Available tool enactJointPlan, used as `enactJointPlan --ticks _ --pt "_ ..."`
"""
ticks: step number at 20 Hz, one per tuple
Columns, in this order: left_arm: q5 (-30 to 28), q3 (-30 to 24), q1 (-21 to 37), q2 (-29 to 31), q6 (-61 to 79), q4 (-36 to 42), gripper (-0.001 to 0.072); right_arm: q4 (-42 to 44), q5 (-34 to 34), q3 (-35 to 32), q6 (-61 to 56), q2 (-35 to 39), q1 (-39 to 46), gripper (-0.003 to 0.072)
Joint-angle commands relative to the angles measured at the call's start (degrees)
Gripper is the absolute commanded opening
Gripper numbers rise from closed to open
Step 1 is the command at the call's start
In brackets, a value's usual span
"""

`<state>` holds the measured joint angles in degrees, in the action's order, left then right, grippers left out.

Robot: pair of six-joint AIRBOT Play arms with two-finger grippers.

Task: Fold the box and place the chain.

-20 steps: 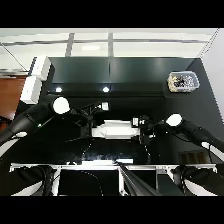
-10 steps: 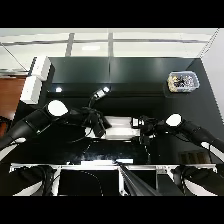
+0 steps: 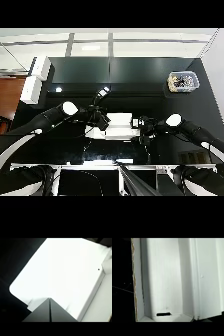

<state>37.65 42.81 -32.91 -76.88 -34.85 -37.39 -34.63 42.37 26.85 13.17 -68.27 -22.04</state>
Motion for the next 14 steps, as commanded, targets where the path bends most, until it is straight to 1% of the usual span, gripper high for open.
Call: enactJointPlan --ticks 1,3,5,7,8,11,14 --pt "3.9 1.7 -0.2 -1.6 -2.1 -5.6 0.0026 0.1 -0.1 0.0 -0.1 0.0 0.0 0.0245" --pt "3.8 3.3 0.1 0.4 -5.2 -8.3 0.0026 0.1 -0.1 0.0 -0.1 0.0 0.0 0.0245" --pt "4.8 3.7 1.1 5.1 -5.7 -10.4 0.0026 0.0 -0.1 0.0 -0.1 0.0 0.0 0.0245" --pt "9.3 3.4 3.5 10.6 -5.9 -13.1 0.0026 0.0 -0.1 0.0 -0.1 0.0 0.0 0.0245" --pt "11.0 2.6 5.4 13.0 -5.9 -13.0 0.0026 0.1 -0.1 0.0 -0.1 0.0 0.0 0.0245" --pt "14.5 -2.6 10.3 18.9 -3.8 -10.9 0.0028 0.1 -0.1 0.0 -0.1 0.0 0.0 0.0245" --pt "17.1 -8.1 10.5 19.5 4.6 -9.5 0.0030 0.1 -0.1 0.0 -0.1 0.0 0.0 0.0244"
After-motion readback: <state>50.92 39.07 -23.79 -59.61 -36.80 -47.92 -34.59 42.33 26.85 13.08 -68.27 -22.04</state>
